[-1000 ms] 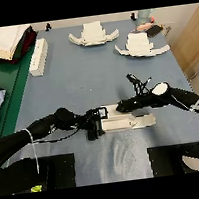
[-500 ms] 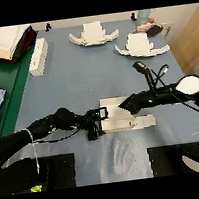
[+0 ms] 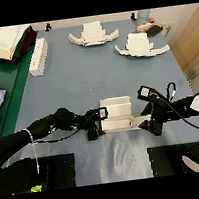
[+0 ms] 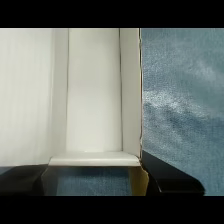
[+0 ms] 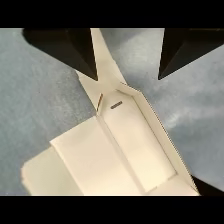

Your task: Fold the box.

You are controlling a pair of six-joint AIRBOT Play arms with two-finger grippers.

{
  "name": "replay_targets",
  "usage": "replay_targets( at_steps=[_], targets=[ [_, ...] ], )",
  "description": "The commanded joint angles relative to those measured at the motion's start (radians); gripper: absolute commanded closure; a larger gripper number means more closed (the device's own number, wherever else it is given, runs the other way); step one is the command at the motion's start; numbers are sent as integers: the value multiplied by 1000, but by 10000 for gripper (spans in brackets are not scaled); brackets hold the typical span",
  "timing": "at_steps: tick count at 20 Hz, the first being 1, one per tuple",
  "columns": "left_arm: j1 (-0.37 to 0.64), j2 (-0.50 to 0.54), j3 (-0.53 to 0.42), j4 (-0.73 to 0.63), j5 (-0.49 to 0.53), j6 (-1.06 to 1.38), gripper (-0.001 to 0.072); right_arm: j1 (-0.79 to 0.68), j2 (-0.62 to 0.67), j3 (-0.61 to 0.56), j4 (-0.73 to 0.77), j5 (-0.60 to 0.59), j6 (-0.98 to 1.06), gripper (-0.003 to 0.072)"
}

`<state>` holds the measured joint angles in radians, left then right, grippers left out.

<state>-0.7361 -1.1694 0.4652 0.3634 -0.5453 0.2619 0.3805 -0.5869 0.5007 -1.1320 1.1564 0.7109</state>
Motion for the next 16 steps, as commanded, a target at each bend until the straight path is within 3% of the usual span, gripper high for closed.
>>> replay_targets(
  at_steps=[1, 7, 8, 11, 13, 15, 16],
  targets=[
    [0, 0, 1, 0, 0, 0, 252, 8, -29, -60, -61, -112, -296, 97],
    [0, 0, 1, 0, 0, 0, 252, 21, -154, -72, -25, -238, -446, 113],
    [0, 0, 1, 0, 0, 0, 251, 21, -164, -72, -6, -246, -470, 186],
    [0, 0, 1, 0, 0, 0, 251, 21, -172, -72, 37, -239, -486, 289],
    [0, 0, 1, 0, 0, 0, 251, 24, -174, -72, 37, -232, -486, 400],
    [0, 0, 1, 0, 0, 0, 251, 33, -174, -72, 41, -232, -486, 423],
    [0, 0, 1, 0, 0, 0, 251, 33, -174, -72, 55, -232, -488, 482]
  ],
)
